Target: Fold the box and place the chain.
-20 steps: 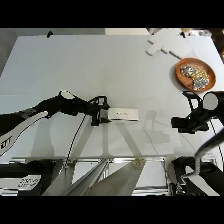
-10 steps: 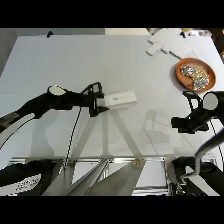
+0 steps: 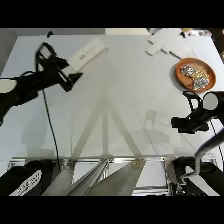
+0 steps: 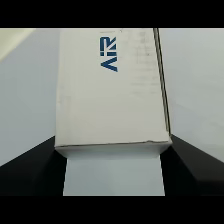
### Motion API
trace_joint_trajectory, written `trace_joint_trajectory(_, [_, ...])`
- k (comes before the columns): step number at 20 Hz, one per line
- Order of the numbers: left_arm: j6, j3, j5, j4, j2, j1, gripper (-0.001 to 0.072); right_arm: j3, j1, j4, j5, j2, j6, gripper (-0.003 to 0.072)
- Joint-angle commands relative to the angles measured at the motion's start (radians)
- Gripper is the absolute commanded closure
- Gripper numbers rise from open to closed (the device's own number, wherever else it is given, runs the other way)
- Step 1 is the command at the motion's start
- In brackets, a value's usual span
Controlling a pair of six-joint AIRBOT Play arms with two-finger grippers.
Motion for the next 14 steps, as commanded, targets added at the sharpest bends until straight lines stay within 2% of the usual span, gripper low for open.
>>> trace_joint_trajectory(1, [-0.264, 0.001, 0.022, 0.212, 0.083, 0.164, 0.0706, 0.000, 0.000, 0.000, 0.000, 0.000, 0.000, 0.0670])
trace_joint_trajectory(3, [-0.453, 0.001, -0.013, 0.376, 0.114, 0.260, 0.0706, 0.000, 0.000, 0.000, 0.000, 0.000, 0.000, 0.0670])
trace_joint_trajectory(6, [-0.670, 0.000, -0.119, 0.538, 0.133, 0.409, 0.0707, 0.000, 0.000, 0.000, 0.000, 0.000, 0.000, 0.0670])
trace_joint_trajectory(8, [-0.796, 0.000, -0.173, 0.700, 0.130, 0.469, 0.0708, 0.000, 0.000, 0.000, 0.000, 0.000, 0.000, 0.0670])
trace_joint_trajectory(11, [-1.016, -0.026, -0.183, 0.984, 0.131, 0.487, 0.0708, 0.000, 0.000, 0.000, 0.000, 0.000, 0.000, 0.0670])
trace_joint_trajectory(12, [-1.057, -0.044, -0.189, 1.040, 0.130, 0.487, 0.0708, 0.000, 0.000, 0.000, 0.000, 0.000, 0.000, 0.0670])
trace_joint_trajectory(14, [-1.067, -0.086, -0.204, 1.066, 0.129, 0.487, 0.0708, 0.000, 0.000, 0.000, 0.000, 0.000, 0.000, 0.0670])
